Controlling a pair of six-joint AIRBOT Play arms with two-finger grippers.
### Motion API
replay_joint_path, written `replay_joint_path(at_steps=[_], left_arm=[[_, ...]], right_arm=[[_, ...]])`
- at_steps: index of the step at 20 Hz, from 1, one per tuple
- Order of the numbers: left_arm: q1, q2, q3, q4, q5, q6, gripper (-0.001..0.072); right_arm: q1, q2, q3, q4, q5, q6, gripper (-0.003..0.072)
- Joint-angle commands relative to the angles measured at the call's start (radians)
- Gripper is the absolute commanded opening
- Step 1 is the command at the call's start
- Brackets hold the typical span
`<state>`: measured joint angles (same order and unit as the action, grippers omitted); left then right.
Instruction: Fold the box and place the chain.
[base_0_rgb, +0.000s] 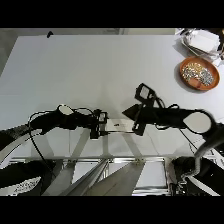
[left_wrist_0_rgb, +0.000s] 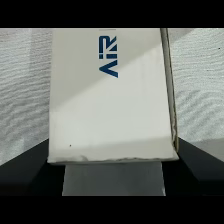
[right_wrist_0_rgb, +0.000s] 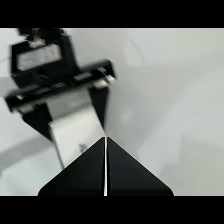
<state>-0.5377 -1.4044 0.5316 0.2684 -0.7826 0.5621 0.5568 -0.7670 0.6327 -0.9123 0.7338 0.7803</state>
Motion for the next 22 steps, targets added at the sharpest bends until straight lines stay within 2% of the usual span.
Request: replay_joint_path(at_steps=[1, 3, 4, 6, 7, 9, 15, 16, 17, 19, 22], left_arm=[[0.0, 0.0, 0.0, 0.001, 0.0, 0.002, 0.0258], [0.0, 0.0, 0.0, 0.001, 0.0, 0.002, 0.0258], [0.0, 0.0, 0.0, 0.001, 0.0, 0.002, 0.0258], [0.0, 0.0, 0.0, 0.001, 0.0, 0.002, 0.0258], [0.0, 0.0, 0.0, 0.001, 0.0, 0.002, 0.0258], [0.0, 0.0, 0.0, 0.001, 0.0, 0.002, 0.0258], [0.0, 0.0, 0.0, 0.0, -0.015, -0.029, 0.0245], [0.001, 0.004, 0.0, 0.002, -0.018, -0.041, 0.0086], [0.002, 0.014, 0.0, 0.001, -0.019, -0.048, 0.0007], [0.002, 0.063, 0.0, 0.002, -0.011, -0.079, 0.0006], [0.003, 0.198, 0.0, 0.054, 0.06, -0.255, 0.0006]], right_arm=[[-0.107, 0.091, 0.046, -0.457, 0.286, 0.534, 0.0008], [-0.21, 0.087, 0.046, -0.558, 0.578, 0.608, 0.0009], [-0.256, 0.087, 0.046, -0.582, 0.688, 0.611, 0.0009], [-0.337, 0.087, 0.046, -0.584, 0.835, 0.611, 0.0009], [-0.363, 0.087, 0.046, -0.583, 0.866, 0.616, 0.0009], [-0.384, 0.087, 0.046, -0.583, 0.854, 0.678, 0.0009], [-0.383, 0.087, 0.046, -0.459, 0.671, 0.739, 0.0009], [-0.383, 0.087, 0.046, -0.452, 0.652, 0.739, 0.0009], [-0.383, 0.087, 0.046, -0.451, 0.637, 0.739, 0.0009], [-0.383, 0.087, 0.046, -0.452, 0.627, 0.738, 0.0009], [-0.383, 0.087, 0.046, -0.451, 0.608, 0.738, 0.0009]])
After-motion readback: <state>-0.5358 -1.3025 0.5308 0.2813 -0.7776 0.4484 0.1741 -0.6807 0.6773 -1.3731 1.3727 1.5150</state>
